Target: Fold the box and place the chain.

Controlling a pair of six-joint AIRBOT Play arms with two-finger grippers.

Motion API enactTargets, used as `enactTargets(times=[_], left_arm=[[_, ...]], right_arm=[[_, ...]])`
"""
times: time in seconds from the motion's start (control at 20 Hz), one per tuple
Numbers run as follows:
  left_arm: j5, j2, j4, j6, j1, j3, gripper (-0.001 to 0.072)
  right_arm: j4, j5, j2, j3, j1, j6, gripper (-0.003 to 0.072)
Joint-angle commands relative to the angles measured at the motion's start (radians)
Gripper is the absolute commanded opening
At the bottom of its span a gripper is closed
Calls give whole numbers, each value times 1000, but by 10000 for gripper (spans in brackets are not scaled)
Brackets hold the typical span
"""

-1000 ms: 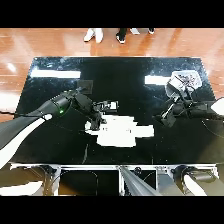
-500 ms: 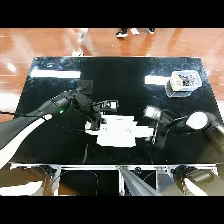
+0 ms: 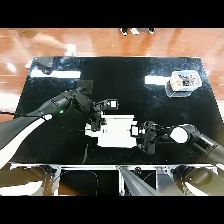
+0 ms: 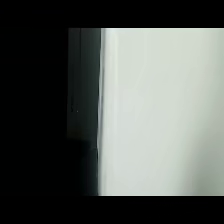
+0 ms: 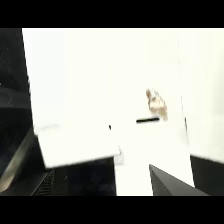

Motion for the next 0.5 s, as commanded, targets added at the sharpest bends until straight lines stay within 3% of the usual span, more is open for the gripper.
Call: enactTargets(times=[0.0,0.3,0.45], left_arm=[[-6,0,-3,-8,1,0,20],[-6,0,-3,-8,1,0,20],[-6,0,-3,-8,1,0,20]], right_arm=[[50,-34,-16,-4,21,-83,709],[57,-24,-64,-4,95,-173,709],[66,-76,-78,-4,136,-170,709]])
